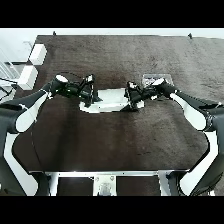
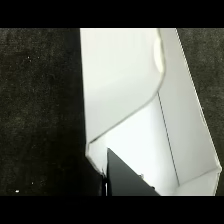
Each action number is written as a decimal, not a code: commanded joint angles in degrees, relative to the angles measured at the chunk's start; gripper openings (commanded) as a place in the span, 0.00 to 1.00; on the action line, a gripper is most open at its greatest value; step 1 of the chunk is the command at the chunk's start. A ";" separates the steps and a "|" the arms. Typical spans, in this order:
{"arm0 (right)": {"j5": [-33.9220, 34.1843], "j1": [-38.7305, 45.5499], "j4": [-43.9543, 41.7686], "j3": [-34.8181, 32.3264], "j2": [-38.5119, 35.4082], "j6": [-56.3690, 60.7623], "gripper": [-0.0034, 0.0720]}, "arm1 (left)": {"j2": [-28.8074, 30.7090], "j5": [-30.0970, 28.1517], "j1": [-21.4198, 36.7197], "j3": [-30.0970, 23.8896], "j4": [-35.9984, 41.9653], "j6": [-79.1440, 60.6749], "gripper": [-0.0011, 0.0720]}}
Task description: Fold the box and place the chain.
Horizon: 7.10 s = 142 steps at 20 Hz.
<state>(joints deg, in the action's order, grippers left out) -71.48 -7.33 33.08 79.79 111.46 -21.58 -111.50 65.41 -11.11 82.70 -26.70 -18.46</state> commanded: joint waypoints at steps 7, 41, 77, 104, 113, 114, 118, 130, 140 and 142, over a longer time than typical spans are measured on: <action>0.59 0.04 0.13 -0.72 0.04 -0.13 0.96 | 0.00 -0.02 -0.02 0.04 0.00 -0.02 0.04; 0.74 0.11 0.11 -0.74 0.09 -0.11 0.80 | 0.00 0.22 -0.02 0.04 0.37 0.04 0.04; 0.72 0.11 0.11 -0.74 0.09 -0.11 0.80 | 19.61 -8.07 -6.43 -11.69 -0.11 14.97 0.03; 0.72 0.11 0.11 -0.74 0.09 -0.11 0.80 | 8.61 -25.53 -6.82 -6.62 -1.55 14.93 0.04; 0.72 0.11 0.11 -0.74 0.09 -0.11 0.80 | 10.25 -24.87 -6.56 -6.62 -2.27 13.35 0.04; 0.72 0.11 0.11 -0.74 0.09 -0.11 0.80 | 11.28 -24.24 -6.23 -6.60 -2.99 13.44 0.04; 0.72 0.11 0.11 -0.74 0.09 -0.13 0.80 | 15.91 -13.00 -1.95 -6.47 -5.79 13.44 0.04; 0.70 0.11 0.11 -0.74 0.09 -0.11 0.80 | 18.62 -3.30 -3.54 -6.12 -26.40 26.16 0.99; 0.72 0.11 0.11 -0.74 0.09 -0.13 0.80 | 15.30 -7.21 -5.51 -6.10 -28.61 27.43 0.99; 0.72 0.11 0.11 -0.74 0.09 -0.11 0.80 | 15.30 -8.02 -5.51 -6.10 -28.00 27.43 0.99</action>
<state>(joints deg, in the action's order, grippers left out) -70.74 -7.20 33.19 79.07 111.53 -21.71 -96.05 58.63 -16.47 76.60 -54.98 8.82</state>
